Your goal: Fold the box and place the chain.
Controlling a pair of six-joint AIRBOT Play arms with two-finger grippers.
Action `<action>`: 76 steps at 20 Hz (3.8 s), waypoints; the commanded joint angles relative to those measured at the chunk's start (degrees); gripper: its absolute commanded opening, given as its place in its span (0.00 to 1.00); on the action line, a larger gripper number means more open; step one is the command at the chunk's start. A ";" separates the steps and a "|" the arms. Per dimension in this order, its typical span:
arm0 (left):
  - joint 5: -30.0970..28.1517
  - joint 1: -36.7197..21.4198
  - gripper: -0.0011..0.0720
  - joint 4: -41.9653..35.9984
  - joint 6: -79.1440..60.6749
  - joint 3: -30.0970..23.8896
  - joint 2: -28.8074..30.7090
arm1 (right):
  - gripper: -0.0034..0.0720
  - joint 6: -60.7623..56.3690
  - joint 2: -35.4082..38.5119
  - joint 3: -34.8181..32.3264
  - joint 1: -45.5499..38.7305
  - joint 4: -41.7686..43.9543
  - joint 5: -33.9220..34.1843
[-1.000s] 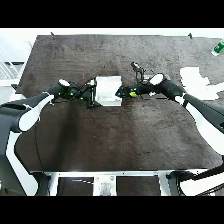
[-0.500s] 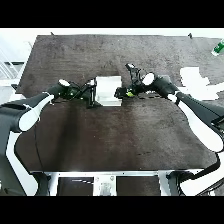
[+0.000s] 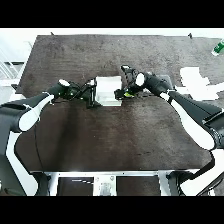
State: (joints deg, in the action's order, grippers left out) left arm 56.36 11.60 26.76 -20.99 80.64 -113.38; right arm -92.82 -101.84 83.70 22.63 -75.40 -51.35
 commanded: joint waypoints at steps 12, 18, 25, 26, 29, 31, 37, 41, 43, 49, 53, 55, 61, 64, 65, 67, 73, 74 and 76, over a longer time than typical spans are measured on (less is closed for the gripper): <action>0.15 0.00 0.26 0.00 0.02 0.02 -0.02 | 0.63 -11.74 -9.27 18.60 2.95 -12.37 -19.30; 0.13 0.00 0.26 0.00 0.00 0.02 -0.02 | 0.50 -18.78 -9.38 18.60 3.52 -12.31 -21.62; 0.15 0.00 0.26 0.00 0.02 0.02 -0.02 | 0.33 -24.41 -9.55 18.60 4.20 -12.31 -22.82; 0.15 0.00 0.26 0.00 0.02 0.02 -0.02 | 0.32 -24.79 -9.55 18.60 4.20 -12.31 -22.82; 0.15 0.02 0.26 0.00 0.00 0.02 -0.02 | 0.24 -25.53 -9.90 18.67 4.20 -12.26 -22.82; 0.15 0.00 0.26 0.00 0.02 0.02 -0.02 | 0.19 -25.51 -10.34 18.80 4.22 -12.26 -22.80; 0.15 0.00 0.26 0.00 0.02 0.02 -0.02 | 0.19 -25.03 -10.54 19.17 4.66 -12.33 -22.18; 0.13 0.00 0.26 0.00 0.02 0.02 -0.02 | 0.45 -20.74 -10.23 20.50 4.72 -11.65 -23.12; 0.13 0.00 0.26 0.00 0.00 0.02 -0.02 | 0.60 -19.34 -8.85 20.50 4.74 -11.65 -23.32; 0.09 0.00 0.26 0.02 0.00 0.02 -0.02 | 0.64 -13.11 1.42 20.26 4.68 -14.67 -22.80; 0.07 0.00 0.26 0.02 0.00 0.02 -0.02 | 0.65 -13.05 13.11 14.01 4.11 -25.59 -12.00; 0.04 0.00 0.26 0.02 0.00 0.02 -0.02 | 0.65 -13.46 19.41 6.64 2.27 -26.05 -3.56; 0.07 0.00 0.26 0.02 0.00 0.02 -0.02 | 0.65 -16.70 29.46 -17.49 -10.05 -24.79 17.40; 0.07 0.00 0.26 0.00 0.00 0.02 -0.02 | 0.63 -15.15 26.99 -20.85 -17.20 -19.04 20.06; 0.07 0.00 0.26 0.02 0.00 0.02 -0.02 | 0.62 -12.50 25.66 -20.74 -18.82 -16.90 20.09; 0.07 0.00 0.26 0.00 0.00 0.02 -0.02 | 0.61 -6.23 22.58 -19.85 -20.65 -10.97 20.06; 0.07 0.00 0.26 0.02 0.00 0.02 -0.02 | 0.58 4.37 11.43 -11.58 -21.00 -2.45 15.15; 0.04 0.00 0.26 0.02 0.00 0.02 -0.02 | 0.58 5.64 9.66 -9.70 -21.00 -1.53 12.87; 0.04 0.00 0.26 0.02 0.00 0.02 -0.02 | 0.58 7.87 6.25 -5.77 -21.00 -0.39 7.82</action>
State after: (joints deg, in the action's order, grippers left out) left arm 56.45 11.62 26.79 -20.97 80.62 -113.40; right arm -89.56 -90.94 73.36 1.87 -79.11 -37.32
